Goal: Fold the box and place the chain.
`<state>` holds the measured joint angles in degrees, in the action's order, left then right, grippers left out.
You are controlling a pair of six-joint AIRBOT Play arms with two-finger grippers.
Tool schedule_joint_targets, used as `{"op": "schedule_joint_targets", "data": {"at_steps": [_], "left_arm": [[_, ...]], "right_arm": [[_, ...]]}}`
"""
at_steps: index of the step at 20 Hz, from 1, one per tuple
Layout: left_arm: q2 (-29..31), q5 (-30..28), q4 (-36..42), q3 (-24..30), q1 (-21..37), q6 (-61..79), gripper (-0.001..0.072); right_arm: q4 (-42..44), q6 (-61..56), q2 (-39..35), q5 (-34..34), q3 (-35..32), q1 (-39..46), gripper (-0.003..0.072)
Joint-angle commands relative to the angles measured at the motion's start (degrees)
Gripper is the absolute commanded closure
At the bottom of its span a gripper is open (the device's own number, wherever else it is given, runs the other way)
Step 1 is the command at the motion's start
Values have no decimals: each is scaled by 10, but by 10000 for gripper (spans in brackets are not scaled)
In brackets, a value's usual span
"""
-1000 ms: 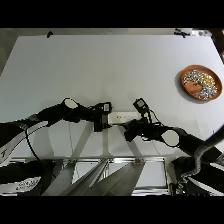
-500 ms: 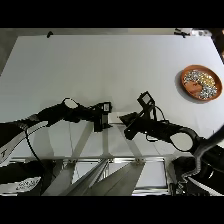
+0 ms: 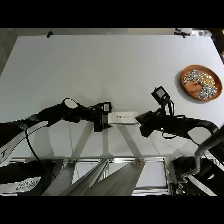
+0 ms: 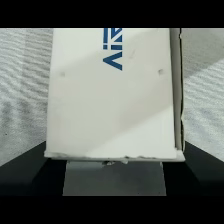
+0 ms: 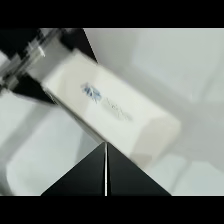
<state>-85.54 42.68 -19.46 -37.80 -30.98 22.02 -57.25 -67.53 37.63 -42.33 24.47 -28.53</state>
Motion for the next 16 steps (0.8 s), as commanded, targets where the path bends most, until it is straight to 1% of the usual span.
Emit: {"op": "schedule_joint_targets", "data": {"at_steps": [1,2,3,5,8,9,11,13,16], "left_arm": [[0,0,0,0,0,0,501],[0,0,0,0,0,0,501],[0,0,-1,0,0,0,501],[0,0,0,0,0,0,501],[0,9,3,0,-1,0,501],[0,11,9,0,-2,1,514],[4,3,29,0,-1,6,704],[25,3,34,0,5,-21,705],[88,-19,25,0,28,-58,705]], "right_arm": [[-38,-11,-3,-223,1,61,680],[-39,-16,-3,-261,1,66,678],[-39,-21,-3,-282,1,66,678],[-37,-48,-3,-286,1,66,678],[-36,-78,-3,-270,1,66,678],[-36,-77,-3,-265,1,66,678],[-38,-77,-3,-243,0,66,678],[-38,-77,-3,-218,0,66,678],[-38,-77,-3,-192,0,66,678]]}}
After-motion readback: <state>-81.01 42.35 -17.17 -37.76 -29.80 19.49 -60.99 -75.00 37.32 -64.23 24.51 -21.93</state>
